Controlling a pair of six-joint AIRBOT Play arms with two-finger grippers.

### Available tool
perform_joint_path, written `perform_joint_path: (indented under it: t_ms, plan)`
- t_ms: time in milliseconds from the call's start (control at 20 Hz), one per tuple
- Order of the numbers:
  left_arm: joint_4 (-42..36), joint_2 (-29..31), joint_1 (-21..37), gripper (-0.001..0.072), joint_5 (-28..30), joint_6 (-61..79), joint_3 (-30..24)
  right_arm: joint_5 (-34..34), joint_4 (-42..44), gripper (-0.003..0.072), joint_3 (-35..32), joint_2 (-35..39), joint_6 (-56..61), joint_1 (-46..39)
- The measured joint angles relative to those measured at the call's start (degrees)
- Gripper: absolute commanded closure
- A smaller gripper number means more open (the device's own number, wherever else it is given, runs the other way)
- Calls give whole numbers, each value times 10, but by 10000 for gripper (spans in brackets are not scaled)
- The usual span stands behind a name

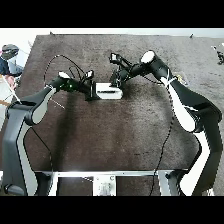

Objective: Fold the box and place the chain.

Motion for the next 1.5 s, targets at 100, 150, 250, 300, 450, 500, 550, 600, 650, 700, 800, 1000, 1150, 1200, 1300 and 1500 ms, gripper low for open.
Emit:
perform_joint_path:
  t_ms: [100,150,250,300,450,500,550,600,650,700,800,1000,1150,1200,1300,1500]
  plan:
    - [0,0,0,301,0,0,0,4,-10,352,0,1,3,1]
    - [0,0,0,301,0,0,0,6,-17,353,0,1,7,2]
    - [0,0,0,300,0,0,0,9,-32,353,0,1,10,3]
    - [0,0,0,301,0,0,0,11,-37,354,0,1,11,4]
    - [0,0,0,300,0,0,0,13,-53,353,0,1,19,7]
    - [0,0,0,300,0,0,0,14,-58,354,0,1,23,8]
    - [0,0,0,301,0,0,0,14,-62,354,0,1,24,9]
    - [0,0,0,300,0,0,0,15,-65,354,0,1,26,10]
    - [0,0,0,301,0,0,0,15,-68,354,0,1,27,11]
    - [0,0,0,300,0,0,0,15,-69,354,0,0,28,11]
    - [0,0,0,301,0,0,0,16,-71,354,0,-2,34,12]
    - [0,0,0,300,0,0,0,25,-74,353,0,-5,39,13]
    - [0,0,0,301,0,0,0,33,-73,350,0,-9,45,13]
    - [0,0,0,301,0,0,0,38,-72,347,0,-10,47,13]
    - [0,0,0,301,0,0,0,45,-71,330,0,-14,48,13]
    - [1,0,0,300,-2,2,0,56,-57,329,-1,-16,49,9]
